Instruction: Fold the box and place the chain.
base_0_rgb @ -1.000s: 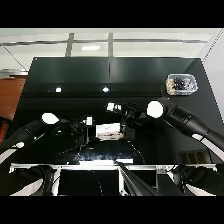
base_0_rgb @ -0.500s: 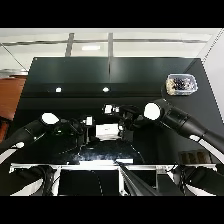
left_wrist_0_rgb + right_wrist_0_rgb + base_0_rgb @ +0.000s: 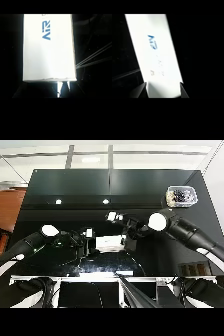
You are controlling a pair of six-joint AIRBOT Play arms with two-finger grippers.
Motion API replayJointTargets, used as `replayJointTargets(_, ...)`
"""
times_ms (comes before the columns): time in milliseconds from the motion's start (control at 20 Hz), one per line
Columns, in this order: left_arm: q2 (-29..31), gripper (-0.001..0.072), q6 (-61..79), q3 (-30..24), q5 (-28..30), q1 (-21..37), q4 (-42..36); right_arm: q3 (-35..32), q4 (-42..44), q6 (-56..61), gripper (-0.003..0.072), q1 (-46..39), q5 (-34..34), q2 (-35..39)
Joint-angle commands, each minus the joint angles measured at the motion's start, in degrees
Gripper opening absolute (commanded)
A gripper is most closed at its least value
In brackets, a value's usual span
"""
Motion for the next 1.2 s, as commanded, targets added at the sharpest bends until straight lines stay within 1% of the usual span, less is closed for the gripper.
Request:
replayJointTargets(0,0.0,0.0355,0.0,0.0,-0.1,0.0,0.0,0.2,-4.3,10.8,0.0439,-5.5,6.6,3.0)
replayJointTargets(50,0.0,0.0356,0.0,0.0,-0.1,0.0,0.0,0.0,-3.3,14.9,0.0273,-8.3,9.4,3.1)
replayJointTargets(100,0.0,0.0355,0.0,0.0,-0.1,0.0,0.0,-0.7,-1.4,18.6,0.0024,-10.6,10.2,3.1)
replayJointTargets(150,0.0,0.0355,0.0,0.0,-0.1,0.0,0.0,-1.9,2.2,22.8,0.0024,-12.7,9.2,3.1)
replayJointTargets(200,0.0,0.0355,0.0,0.0,-0.1,0.0,0.0,-3.3,7.4,24.2,0.0025,-13.7,7.1,3.1)
replayJointTargets(350,0.0,0.0356,0.0,0.0,-0.1,0.0,0.0,-7.5,26.5,24.1,0.0022,-14.0,-0.4,2.6)
replayJointTargets(450,0.0,0.0355,0.0,0.0,-0.1,0.0,0.0,-9.1,35.8,24.1,0.0022,-14.0,-0.7,0.7)
replayJointTargets(550,0.0,0.0356,0.0,0.0,-0.1,0.0,0.0,-10.0,41.8,23.0,0.0022,-13.8,-0.2,-1.9)
replayJointTargets(850,0.0,0.0355,0.0,0.0,-0.1,0.0,0.0,-10.0,42.2,22.8,0.0023,-9.6,0.1,-9.0)
replayJointTargets(1050,0.0,0.0356,0.0,0.0,-0.1,0.0,0.0,-10.1,41.4,22.6,0.0023,-8.9,-1.2,-10.4)
replayJointTargets(1150,0.0,0.0355,0.0,0.0,-0.1,0.0,0.0,-10.1,39.1,22.7,0.0023,-8.9,-1.9,-10.4)
